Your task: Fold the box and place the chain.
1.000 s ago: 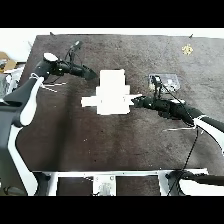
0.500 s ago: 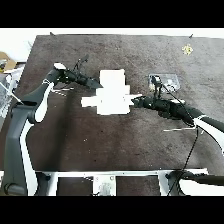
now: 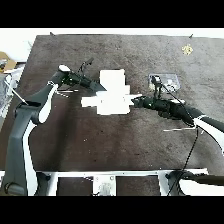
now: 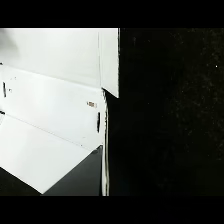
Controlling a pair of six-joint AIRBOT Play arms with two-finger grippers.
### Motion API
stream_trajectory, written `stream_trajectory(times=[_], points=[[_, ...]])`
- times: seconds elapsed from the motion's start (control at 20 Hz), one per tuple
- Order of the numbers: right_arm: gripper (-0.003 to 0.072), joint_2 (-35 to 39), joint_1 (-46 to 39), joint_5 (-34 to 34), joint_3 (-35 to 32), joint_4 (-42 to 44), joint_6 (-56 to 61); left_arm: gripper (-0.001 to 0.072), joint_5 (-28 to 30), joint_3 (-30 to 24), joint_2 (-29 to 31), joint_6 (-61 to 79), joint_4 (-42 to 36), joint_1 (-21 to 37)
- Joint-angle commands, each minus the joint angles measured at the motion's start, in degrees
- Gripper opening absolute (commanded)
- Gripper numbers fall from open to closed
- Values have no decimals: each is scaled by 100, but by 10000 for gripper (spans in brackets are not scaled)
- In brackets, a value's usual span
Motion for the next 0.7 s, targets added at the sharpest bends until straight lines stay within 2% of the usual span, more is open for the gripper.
stream_trajectory(times=[0.0, 0.05, 0.1, 0.15, 0.25, 0.3, 0.35, 0.4, 0.45, 0.65], points=[[0, -2, 22, 0, -2, -2, 0, 338, 13, 7, -7, -37, 70, -15], [0, -2, 28, 2, -2, -2, 0, 313, 17, 7, -7, -83, 116, -15], [0, -2, 35, 0, -2, -2, 0, 254, 2, 7, -7, -85, 127, -15], [0, -2, 39, -2, -2, -2, -2, 9, -44, 7, -7, -61, 131, -15], [1, -2, 37, -48, -2, -2, -2, 9, -175, 7, -7, 2, 195, -15], [89, 0, 37, -59, 0, 24, 0, 9, -238, 7, -4, 164, 260, -15], [434, 13, 35, -61, 9, 17, -2, 9, -286, 7, 0, 214, 341, -15], [527, 70, 13, -44, 11, 17, -61, 9, -313, 7, 7, 374, 337, -7], [438, 173, -44, 13, 13, 20, -195, 9, -328, 7, 24, 614, 337, -9], [427, 498, -553, 811, 293, -81, -195, 10, -208, 28, 199, 2098, 339, 4]])
